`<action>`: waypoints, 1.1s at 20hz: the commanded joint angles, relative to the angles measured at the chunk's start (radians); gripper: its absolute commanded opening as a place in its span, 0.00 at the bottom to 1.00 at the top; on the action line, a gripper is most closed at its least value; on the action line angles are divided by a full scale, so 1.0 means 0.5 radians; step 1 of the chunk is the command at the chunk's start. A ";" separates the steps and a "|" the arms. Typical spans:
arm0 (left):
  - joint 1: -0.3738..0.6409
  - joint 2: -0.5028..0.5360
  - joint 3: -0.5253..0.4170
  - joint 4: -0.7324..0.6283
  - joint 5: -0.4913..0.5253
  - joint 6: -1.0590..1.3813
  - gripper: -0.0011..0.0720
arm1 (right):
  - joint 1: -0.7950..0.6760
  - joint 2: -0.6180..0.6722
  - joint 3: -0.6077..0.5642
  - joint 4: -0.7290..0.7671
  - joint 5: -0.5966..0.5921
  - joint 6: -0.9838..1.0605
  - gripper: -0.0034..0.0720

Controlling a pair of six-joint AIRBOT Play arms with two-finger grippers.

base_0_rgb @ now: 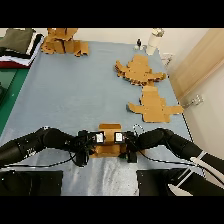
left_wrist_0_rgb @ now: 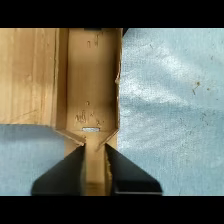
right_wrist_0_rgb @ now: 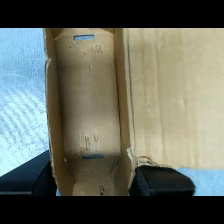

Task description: Fold the box.

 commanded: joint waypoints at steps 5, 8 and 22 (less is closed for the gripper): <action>-0.021 -0.018 -0.002 -0.037 0.206 0.040 0.16 | 0.001 -0.001 0.002 0.001 0.000 0.001 0.63; -0.105 -0.053 -0.002 -0.107 0.253 0.104 0.16 | 0.001 -0.001 0.002 0.001 0.000 0.001 0.63; -0.236 -0.120 -0.016 -0.263 0.442 0.283 0.61 | 0.001 -0.001 0.002 0.001 0.000 0.001 0.63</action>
